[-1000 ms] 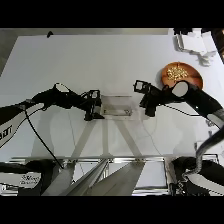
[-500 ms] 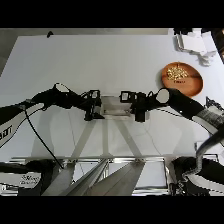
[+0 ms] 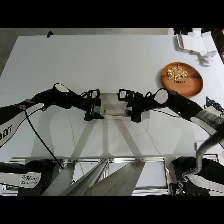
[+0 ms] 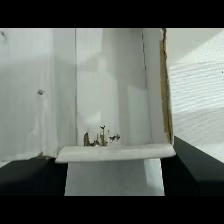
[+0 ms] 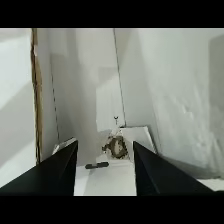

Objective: Fold the box and place the chain.

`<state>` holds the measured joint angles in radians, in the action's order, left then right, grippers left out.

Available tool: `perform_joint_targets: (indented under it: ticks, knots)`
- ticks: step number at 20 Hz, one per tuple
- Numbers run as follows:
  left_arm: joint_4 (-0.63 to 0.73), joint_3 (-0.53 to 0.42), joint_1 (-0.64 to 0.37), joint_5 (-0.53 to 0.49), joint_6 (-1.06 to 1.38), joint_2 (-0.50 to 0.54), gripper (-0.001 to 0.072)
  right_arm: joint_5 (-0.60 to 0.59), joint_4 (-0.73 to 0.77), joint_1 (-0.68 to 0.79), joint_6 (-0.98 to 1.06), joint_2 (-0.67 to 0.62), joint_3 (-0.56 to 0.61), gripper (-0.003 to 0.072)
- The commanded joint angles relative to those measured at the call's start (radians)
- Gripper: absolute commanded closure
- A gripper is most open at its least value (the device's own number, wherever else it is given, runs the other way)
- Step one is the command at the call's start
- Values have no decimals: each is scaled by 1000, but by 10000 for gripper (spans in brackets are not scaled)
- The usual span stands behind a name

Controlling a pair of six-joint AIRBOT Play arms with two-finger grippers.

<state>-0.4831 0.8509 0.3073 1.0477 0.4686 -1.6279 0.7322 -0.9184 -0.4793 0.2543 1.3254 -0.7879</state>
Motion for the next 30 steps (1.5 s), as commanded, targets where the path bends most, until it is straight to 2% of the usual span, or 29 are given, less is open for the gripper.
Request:
perform_joint_targets:
  ticks: [1,2,6,10,13,15,17,21,26,30]
  knots:
    - [0,0,0,-1,2,0,361,35,-4,0,13,-7,0,599]
    - [0,0,0,-1,2,0,361,66,-42,0,25,-21,0,678]
    - [0,0,0,-1,2,0,361,134,-283,53,264,-147,0,678]
    - [0,0,0,-1,2,0,361,158,-306,294,515,-271,0,679]
    - [0,0,0,-1,2,0,361,238,-333,489,763,-270,18,680]
    - [0,0,0,-1,2,0,361,285,-322,543,795,-257,71,682]
    - [0,0,0,-1,2,0,361,295,-246,542,792,-240,152,683]
    - [0,0,0,-1,2,0,361,210,62,531,715,-176,283,685]
    - [0,0,0,-1,2,0,361,113,322,413,649,-53,295,686]
    - [0,0,0,-1,2,0,361,118,557,343,548,-26,295,686]
